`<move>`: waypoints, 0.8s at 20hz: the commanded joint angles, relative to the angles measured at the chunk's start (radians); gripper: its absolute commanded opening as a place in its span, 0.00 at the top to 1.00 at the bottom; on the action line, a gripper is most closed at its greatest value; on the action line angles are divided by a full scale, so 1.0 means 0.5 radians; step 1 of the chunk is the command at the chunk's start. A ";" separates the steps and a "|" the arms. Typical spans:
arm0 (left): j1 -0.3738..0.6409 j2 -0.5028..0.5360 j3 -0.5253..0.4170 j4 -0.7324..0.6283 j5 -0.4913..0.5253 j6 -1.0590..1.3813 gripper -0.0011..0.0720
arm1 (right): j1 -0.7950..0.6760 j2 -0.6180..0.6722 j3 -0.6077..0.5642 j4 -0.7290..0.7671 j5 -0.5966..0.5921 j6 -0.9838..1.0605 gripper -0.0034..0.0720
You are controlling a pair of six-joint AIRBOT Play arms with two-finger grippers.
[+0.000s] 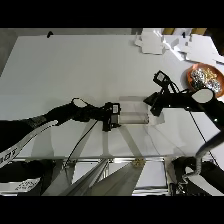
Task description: Fold the box and place the chain.
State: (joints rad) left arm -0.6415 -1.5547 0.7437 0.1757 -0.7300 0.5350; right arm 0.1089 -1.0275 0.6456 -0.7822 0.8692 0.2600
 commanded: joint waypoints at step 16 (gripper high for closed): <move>-0.002 -0.001 0.001 0.000 0.000 0.000 0.70 | -0.162 -0.214 -0.340 0.121 0.220 -1.528 0.88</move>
State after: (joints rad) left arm -0.6415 -1.5547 0.7437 0.1761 -0.7303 0.5350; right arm 0.0288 -1.1221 0.4946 -0.8059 0.9852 -0.4324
